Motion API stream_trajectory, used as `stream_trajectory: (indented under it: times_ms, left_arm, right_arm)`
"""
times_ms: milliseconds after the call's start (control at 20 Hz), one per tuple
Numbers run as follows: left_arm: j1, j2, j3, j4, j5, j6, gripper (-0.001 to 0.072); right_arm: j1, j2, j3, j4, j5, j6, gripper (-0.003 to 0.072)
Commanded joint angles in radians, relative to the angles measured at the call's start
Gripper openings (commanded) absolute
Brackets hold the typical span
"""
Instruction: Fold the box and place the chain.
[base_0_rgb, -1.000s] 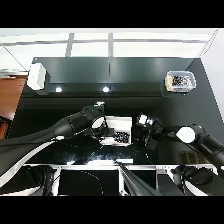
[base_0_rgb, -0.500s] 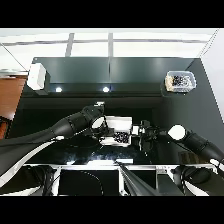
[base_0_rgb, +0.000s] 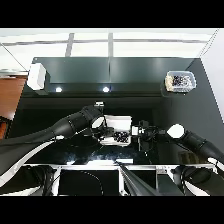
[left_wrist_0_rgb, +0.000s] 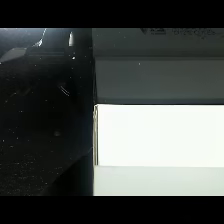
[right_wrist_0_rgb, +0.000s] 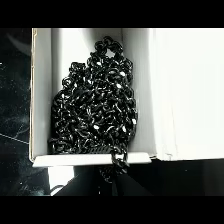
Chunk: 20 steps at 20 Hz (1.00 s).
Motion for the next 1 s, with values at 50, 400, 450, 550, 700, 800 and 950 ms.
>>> stream_trajectory:
  times_ms: [50, 400, 450, 550, 700, 800, 950]
  left_arm:
    - [0.0, 0.0, 0.0, 0.0, 0.002, 0.001, 0.0031]
    - [0.0, 0.0, 0.0, 0.0, 0.002, 0.001, 0.003]
    - [0.0, 0.0, 0.0, 0.0, 0.002, 0.001, 0.003]
    - [0.0, 0.0, 0.0, 0.0, 0.002, 0.001, 0.003]
    - [0.0, 0.0, 0.0, 0.0, 0.003, 0.001, 0.003]
    - [0.0, 0.0, 0.0, 0.0, 0.003, 0.001, 0.003]
    - [0.0, 0.0, 0.0, 0.0, 0.002, 0.001, 0.003]
  right_arm:
    - [-0.003, 0.001, 0.0, -0.043, 0.005, 0.052, 0.0123]
    - [-0.063, 0.008, 0.026, -0.085, 0.068, 0.099, 0.0124]
    - [-0.066, 0.011, 0.036, -0.086, 0.074, 0.116, 0.0124]
    - [-0.066, 0.012, 0.054, -0.086, 0.089, 0.154, 0.0124]
    - [-0.065, 0.013, 0.064, -0.087, 0.117, 0.164, 0.0129]
    - [-0.065, 0.013, 0.064, -0.117, 0.118, 0.178, 0.0156]
    - [-0.064, 0.013, 0.064, -0.13, 0.122, 0.187, 0.0156]
